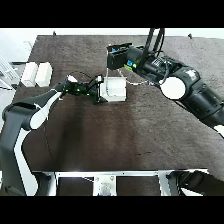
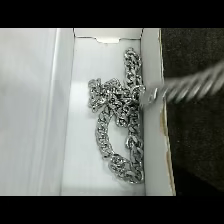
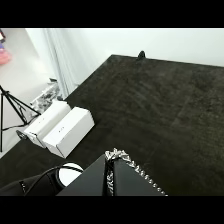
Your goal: Fold the box and place the chain.
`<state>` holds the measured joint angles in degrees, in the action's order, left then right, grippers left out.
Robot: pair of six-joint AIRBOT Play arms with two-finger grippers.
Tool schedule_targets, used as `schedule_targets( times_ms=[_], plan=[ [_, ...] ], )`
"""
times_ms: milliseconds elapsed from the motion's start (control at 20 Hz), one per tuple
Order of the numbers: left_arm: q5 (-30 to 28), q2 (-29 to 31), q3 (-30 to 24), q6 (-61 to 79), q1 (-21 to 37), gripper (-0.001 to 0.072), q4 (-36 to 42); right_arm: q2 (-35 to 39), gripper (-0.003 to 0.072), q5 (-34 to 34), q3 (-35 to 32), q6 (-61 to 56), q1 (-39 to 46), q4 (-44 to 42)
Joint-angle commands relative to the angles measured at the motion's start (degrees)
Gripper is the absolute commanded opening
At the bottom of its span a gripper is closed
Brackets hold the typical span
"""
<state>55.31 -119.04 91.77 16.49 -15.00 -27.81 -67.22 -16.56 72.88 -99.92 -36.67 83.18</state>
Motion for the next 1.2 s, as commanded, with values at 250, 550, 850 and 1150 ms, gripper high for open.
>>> schedule_targets(
  times_ms=[250,550,850,1150],
  plan=[
    [0.0,0.0,0.0,0.0,0.0,0.0415,0.0,-5.4,0.0009,0.2,-2.8,-2.8,-0.4,0.0],
    [0.2,0.0,0.0,0.0,0.0,0.0415,0.0,-7.9,0.0009,0.5,-6.4,-4.9,1.9,0.0],
    [0.2,0.0,0.0,0.0,0.0,0.0415,0.0,-19.3,0.0010,3.8,-10.3,-6.2,4.1,-0.2],
    [0.2,0.0,0.0,0.0,0.0,0.0415,0.0,-23.7,0.0372,3.9,-10.1,-10.6,7.0,-0.2]
  ],
)
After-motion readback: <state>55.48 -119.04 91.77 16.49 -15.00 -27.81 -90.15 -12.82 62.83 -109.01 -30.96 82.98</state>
